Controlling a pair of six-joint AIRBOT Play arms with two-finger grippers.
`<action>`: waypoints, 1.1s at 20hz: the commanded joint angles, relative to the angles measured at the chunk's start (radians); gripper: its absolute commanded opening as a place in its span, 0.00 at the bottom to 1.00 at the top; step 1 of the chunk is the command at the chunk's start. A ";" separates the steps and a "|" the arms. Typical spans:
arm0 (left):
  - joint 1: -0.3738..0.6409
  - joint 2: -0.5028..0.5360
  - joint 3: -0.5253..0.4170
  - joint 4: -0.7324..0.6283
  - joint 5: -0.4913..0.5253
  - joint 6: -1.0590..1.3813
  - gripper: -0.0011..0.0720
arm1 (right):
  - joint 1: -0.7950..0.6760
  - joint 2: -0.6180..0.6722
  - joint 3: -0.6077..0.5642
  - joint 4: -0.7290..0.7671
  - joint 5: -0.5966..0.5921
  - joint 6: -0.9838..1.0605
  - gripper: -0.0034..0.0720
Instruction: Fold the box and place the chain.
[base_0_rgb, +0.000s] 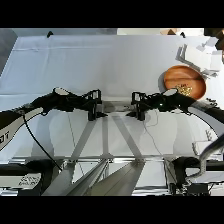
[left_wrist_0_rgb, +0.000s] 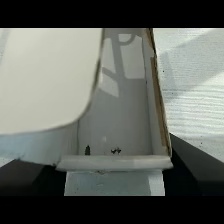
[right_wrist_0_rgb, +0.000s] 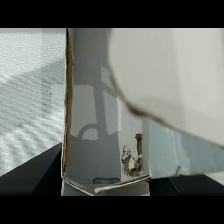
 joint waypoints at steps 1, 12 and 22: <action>-0.001 0.000 0.000 0.001 0.003 0.000 0.55 | 0.001 0.000 0.001 0.000 0.001 0.000 0.57; 0.000 0.000 0.000 0.001 0.003 0.000 0.55 | 0.001 0.000 0.001 0.010 0.062 0.001 0.57; -0.001 0.000 0.000 0.001 0.003 0.001 0.55 | 0.001 0.000 0.001 0.008 0.092 0.010 0.57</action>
